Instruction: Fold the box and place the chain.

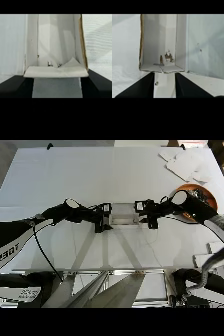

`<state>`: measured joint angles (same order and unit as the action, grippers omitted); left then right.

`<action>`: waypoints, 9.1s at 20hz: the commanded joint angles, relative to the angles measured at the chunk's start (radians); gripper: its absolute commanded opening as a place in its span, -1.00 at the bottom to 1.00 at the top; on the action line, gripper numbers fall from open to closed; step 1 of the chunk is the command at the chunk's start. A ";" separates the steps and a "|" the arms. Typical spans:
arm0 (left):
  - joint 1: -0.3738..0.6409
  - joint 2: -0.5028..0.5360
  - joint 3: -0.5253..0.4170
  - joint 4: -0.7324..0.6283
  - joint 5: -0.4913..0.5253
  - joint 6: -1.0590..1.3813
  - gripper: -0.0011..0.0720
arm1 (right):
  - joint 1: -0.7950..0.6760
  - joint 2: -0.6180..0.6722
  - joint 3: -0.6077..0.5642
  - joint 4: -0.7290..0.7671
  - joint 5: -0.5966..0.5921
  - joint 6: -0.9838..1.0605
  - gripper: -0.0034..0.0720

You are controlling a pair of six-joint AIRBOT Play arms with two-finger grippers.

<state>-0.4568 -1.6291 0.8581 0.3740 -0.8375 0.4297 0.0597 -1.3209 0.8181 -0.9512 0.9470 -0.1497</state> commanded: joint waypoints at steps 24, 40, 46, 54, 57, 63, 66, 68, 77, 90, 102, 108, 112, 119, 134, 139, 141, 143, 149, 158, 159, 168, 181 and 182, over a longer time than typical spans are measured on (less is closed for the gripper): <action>0.000 0.000 0.001 0.000 0.000 0.000 -0.55 | 0.003 -0.062 0.000 0.139 -0.001 -0.008 0.00; 0.000 0.000 0.001 0.000 0.000 0.000 -0.55 | -0.002 0.270 0.000 -0.196 0.020 0.552 -0.89; 0.000 0.000 0.001 0.000 0.000 0.000 -0.55 | -0.251 0.330 -0.004 -0.296 0.087 1.126 -0.89; 0.000 0.000 0.001 0.000 0.000 0.000 -0.55 | -0.370 0.159 -0.172 -0.008 0.056 1.075 -0.90; 0.000 0.000 0.000 0.000 0.000 0.000 -0.55 | -0.370 0.069 -0.183 0.097 0.055 1.020 -0.90; 0.000 0.000 0.001 0.000 0.000 0.000 -0.55 | -0.318 -0.068 -0.183 0.209 0.041 0.951 -0.90; 0.000 0.000 0.000 0.000 0.000 0.000 -0.55 | -0.274 -0.078 -0.182 0.316 0.071 0.866 -0.90; 0.000 0.000 0.001 0.000 0.000 0.000 -0.55 | -0.266 -0.077 -0.182 0.397 0.084 0.843 -0.90; 0.000 0.000 0.001 0.000 0.000 0.000 -0.55 | -0.267 -0.002 -0.182 0.429 0.085 0.880 -0.24; 0.000 0.000 0.001 0.000 0.000 0.000 -0.55 | -0.161 0.008 -0.182 0.418 0.075 0.875 -0.17; 0.000 0.000 0.001 0.000 0.000 0.000 -0.55 | -0.087 0.012 -0.180 0.307 -0.065 0.971 -0.13; 0.000 0.000 0.001 0.000 0.000 0.000 -0.55 | 0.041 0.012 -0.099 -0.094 -0.141 1.407 -0.14; 0.000 0.000 0.001 0.000 0.000 0.000 -0.55 | 0.140 0.012 -0.045 -0.280 -0.165 1.693 -0.13; 0.000 0.000 0.001 0.000 0.000 0.000 -0.55 | 0.254 0.011 0.006 -0.450 -0.255 1.984 0.30; 0.000 0.000 0.001 0.000 0.000 0.000 -0.55 | 0.326 -0.056 0.008 -0.723 -0.204 2.353 0.09; 0.000 0.000 0.001 0.000 0.000 0.000 -0.55 | 0.361 -0.057 0.008 -0.727 -0.214 2.388 0.03; 0.000 0.000 0.001 0.000 0.000 0.000 -0.55 | 0.372 -0.057 0.009 -0.736 -0.219 2.399 -0.48; 0.000 0.000 0.001 0.000 0.000 0.000 -0.55 | 0.386 -0.057 0.010 -0.739 -0.220 2.399 -0.88; 0.000 0.000 0.001 0.000 -0.001 0.000 -0.55 | 0.389 -0.022 0.010 -0.742 -0.232 2.397 -0.04; 0.000 0.000 0.001 0.000 -0.001 0.000 -0.55 | 0.246 0.350 0.010 -0.750 -0.036 2.272 -0.05; 0.000 0.000 0.000 0.000 -0.001 0.000 -0.55 | 0.201 0.378 0.010 -0.769 0.014 2.229 -0.04; 0.000 0.000 0.000 0.000 0.000 0.000 -0.55 | -0.311 0.410 0.010 -0.854 0.013 1.876 -0.02; 0.000 0.000 0.000 0.000 -0.001 0.000 -0.55 | -0.600 0.035 0.011 -0.686 -0.270 1.667 0.35; 0.000 0.000 0.001 0.000 -0.001 0.000 -0.55 | -0.600 0.011 0.011 -0.655 -0.284 1.667 0.34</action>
<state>-0.4572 -1.6295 0.8581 0.3740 -0.8387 0.4290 -0.5304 -1.2243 0.8284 -1.6726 0.7269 1.5337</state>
